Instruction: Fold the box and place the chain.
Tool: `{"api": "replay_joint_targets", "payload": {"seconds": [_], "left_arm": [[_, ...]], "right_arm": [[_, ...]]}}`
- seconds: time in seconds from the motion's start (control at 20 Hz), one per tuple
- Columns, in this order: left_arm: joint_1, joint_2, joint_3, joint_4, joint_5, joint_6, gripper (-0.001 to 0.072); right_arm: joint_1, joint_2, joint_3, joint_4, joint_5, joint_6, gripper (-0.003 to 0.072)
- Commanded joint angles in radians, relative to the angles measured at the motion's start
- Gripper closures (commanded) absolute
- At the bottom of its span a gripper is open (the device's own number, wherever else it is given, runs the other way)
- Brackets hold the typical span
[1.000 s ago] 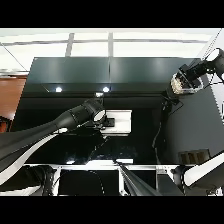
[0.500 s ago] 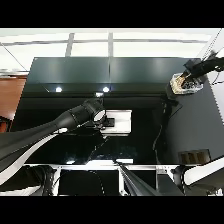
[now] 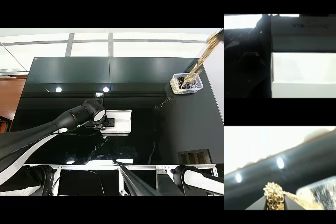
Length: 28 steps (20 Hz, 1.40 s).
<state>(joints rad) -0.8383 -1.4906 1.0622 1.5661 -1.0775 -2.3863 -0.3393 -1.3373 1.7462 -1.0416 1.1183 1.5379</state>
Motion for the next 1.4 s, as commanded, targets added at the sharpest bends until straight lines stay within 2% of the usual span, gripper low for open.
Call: {"api": "replay_joint_targets", "payload": {"seconds": [0.0,0.15,0.3,0.5,0.8,1.05,1.35], "left_arm": [[0.001,0.0,0.0,0.0,0.0,0.0,0.0681],[0.001,0.0,0.0,0.0,0.0,0.0,0.0681],[0.001,0.0,0.0,0.0,0.0,0.0,0.0681],[0.001,0.0,0.0,0.0,0.0,0.0,0.068],[0.001,0.0,0.0,0.0,0.0,0.0,0.0681],[0.001,0.0,0.0,0.0,0.0,0.0,0.0681],[0.001,0.0,0.0,0.0,0.0,0.0,0.068]], "right_arm": [[-0.002,0.145,0.004,0.076,-0.022,-0.083,0.0673],[-0.002,0.204,0.043,0.124,-0.003,-0.116,0.0673],[-0.002,0.247,0.083,0.234,0.01,-0.163,0.0673],[-0.002,0.274,0.15,0.388,0.094,-0.22,0.0673],[0.016,0.284,0.149,0.529,0.335,-0.286,0.0673],[0.192,0.293,0.092,0.524,0.457,-0.298,0.0672],[0.391,0.292,-0.016,0.499,0.499,-0.353,0.0672]]}}
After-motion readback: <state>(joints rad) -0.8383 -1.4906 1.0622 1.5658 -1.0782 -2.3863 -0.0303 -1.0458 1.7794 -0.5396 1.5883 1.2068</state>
